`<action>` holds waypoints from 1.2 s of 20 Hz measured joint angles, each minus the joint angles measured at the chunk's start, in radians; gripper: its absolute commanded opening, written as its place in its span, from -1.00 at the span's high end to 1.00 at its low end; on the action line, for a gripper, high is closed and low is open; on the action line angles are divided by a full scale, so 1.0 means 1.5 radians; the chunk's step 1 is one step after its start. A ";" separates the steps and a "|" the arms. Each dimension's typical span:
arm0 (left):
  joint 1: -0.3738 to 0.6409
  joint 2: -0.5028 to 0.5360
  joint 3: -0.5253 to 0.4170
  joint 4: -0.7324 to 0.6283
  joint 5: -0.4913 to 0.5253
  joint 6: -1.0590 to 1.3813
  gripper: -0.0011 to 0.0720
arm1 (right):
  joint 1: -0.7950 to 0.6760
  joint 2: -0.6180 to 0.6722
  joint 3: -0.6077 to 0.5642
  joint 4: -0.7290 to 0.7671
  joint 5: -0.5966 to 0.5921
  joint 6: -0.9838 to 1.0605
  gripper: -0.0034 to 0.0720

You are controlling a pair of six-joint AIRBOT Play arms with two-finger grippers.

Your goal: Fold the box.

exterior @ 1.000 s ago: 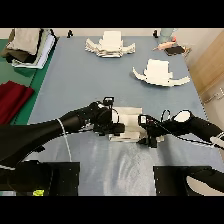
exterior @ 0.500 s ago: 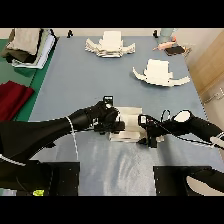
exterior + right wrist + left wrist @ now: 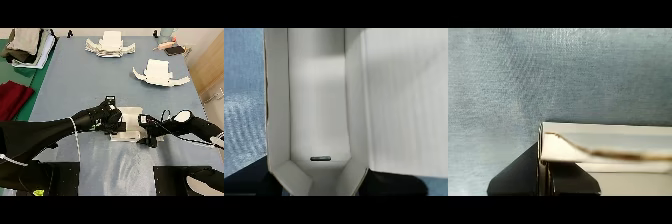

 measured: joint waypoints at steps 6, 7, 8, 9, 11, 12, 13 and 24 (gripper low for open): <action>-0.001 0.000 0.013 0.001 -0.023 0.013 -0.50 | 0.000 0.000 0.000 -0.001 0.002 0.001 -0.60; -0.001 0.000 0.016 0.001 -0.023 0.014 -0.50 | 0.000 0.000 0.000 -0.001 0.002 0.001 -0.60; -0.001 0.000 0.018 0.000 -0.026 0.015 -0.50 | 0.000 0.000 0.000 -0.001 0.002 0.001 -0.59; -0.001 0.000 0.021 -0.002 -0.033 0.018 -0.50 | 0.000 0.000 0.000 -0.001 0.002 0.001 -0.59; 0.002 0.002 0.029 -0.017 -0.044 0.033 -0.50 | 0.000 0.000 0.000 0.000 0.002 0.001 -0.59; 0.005 0.007 0.035 -0.020 -0.058 0.043 -0.50 | 0.000 0.000 0.000 0.000 0.002 0.001 -0.59; 0.011 0.013 0.041 -0.025 -0.075 0.055 -0.50 | 0.000 0.000 0.000 0.000 0.002 0.000 -0.59; 0.165 0.169 0.065 -0.050 -0.273 0.322 0.92 | 0.000 0.000 0.000 0.000 0.001 0.000 -0.59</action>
